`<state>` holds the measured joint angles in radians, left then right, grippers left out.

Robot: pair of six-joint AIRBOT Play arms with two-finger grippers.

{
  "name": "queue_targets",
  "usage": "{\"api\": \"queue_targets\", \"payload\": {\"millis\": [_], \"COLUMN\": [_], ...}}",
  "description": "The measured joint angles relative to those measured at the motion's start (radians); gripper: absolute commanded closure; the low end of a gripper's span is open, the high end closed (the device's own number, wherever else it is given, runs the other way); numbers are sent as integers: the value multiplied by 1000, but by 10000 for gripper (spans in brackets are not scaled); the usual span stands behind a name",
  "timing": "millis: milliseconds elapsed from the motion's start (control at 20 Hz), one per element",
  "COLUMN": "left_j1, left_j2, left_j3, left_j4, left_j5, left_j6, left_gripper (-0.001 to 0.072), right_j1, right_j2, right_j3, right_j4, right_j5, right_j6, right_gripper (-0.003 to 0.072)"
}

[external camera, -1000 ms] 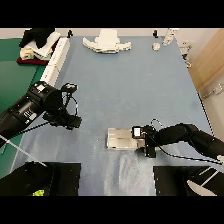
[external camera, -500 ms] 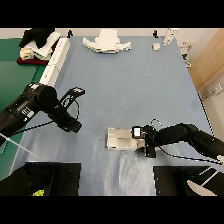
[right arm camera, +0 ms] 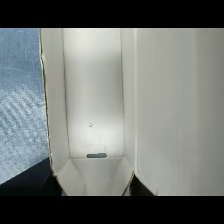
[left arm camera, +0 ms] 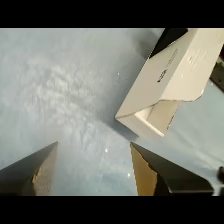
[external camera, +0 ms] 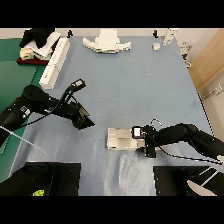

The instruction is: Fold the box.

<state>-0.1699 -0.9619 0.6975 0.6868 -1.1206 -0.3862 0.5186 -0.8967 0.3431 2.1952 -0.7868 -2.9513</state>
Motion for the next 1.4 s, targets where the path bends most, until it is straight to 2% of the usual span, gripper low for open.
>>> {"api": "queue_targets", "payload": {"millis": [350, 800, 1000, 1400], "left_j1": [-156, -240, -280, -371], "left_j2": [-9, -10, -10, -26], "left_j3": [-28, -253, -299, -316], "left_j4": [13, -166, -198, -237], "left_j5": [150, 293, 322, 396], "left_j6": [247, 674, 741, 758], "left_gripper": [13, 12, 12, 12], "right_j1": [0, 0, 0, 0], "right_j2": [0, 0, 0, 0], "right_j3": [0, 0, 0, 0], "right_j4": [0, 0, 0, 0], "right_j5": [0, 0, 0, 0], "right_j6": [0, 0, 0, 0], "right_gripper": [239, 240, 239, 239]}}
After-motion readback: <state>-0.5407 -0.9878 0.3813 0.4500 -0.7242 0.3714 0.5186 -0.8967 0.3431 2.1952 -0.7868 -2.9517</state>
